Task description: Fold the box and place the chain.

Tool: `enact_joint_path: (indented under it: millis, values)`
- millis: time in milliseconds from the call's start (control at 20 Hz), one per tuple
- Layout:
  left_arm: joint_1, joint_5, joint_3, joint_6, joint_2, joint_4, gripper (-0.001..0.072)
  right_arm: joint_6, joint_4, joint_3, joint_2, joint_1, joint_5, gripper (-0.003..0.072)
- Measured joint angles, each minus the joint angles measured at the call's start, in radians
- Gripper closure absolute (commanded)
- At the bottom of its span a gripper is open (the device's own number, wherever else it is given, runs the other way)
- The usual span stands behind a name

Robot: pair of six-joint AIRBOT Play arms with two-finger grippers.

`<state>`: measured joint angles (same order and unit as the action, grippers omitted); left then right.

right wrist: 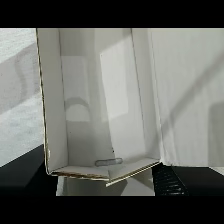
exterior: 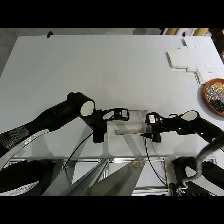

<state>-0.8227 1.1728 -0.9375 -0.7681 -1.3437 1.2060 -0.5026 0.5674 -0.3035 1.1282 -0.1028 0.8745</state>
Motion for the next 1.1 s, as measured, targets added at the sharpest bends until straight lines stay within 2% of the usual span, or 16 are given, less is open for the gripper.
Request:
enact_joint_path:
  millis: [50, 200, 300, 400, 450, 750, 850, 1100]
  values:
    - [0.006, -0.013, 0.014, 0.024, 0.0, 0.0, 0.0552, 0.0, 0.0, 0.0, 0.0, 0.0, 0.0, 0.0283]
    - [0.023, -0.079, 0.046, 0.094, 0.0, -0.021, 0.053, 0.0, 0.0, 0.0, 0.0, 0.0, 0.0, 0.0283]
    - [0.03, -0.124, 0.057, 0.143, 0.0, -0.049, 0.0443, 0.0, 0.0, 0.0, 0.0, 0.0, 0.0, 0.0283]
    - [0.033, -0.175, 0.067, 0.198, 0.0, -0.071, 0.0299, 0.0, 0.0, 0.0, 0.0, 0.0, 0.0, 0.0283]
    - [0.034, -0.202, 0.072, 0.227, 0.0, -0.08, 0.0263, 0.0, 0.0, 0.0, 0.0, 0.0, 0.0, 0.0283]
    - [0.036, -0.317, 0.116, 0.329, -0.001, -0.113, 0.0267, 0.0, 0.0, 0.0, 0.0, 0.0, 0.0, 0.0283]
    - [0.035, -0.331, 0.132, 0.34, -0.001, -0.119, 0.0325, 0.0, 0.0, 0.0, 0.0, 0.0, 0.0, 0.0283]
    - [0.018, -0.351, 0.149, 0.393, -0.002, -0.166, 0.0331, 0.0, 0.001, 0.0, 0.0, 0.0, 0.0, 0.0283]
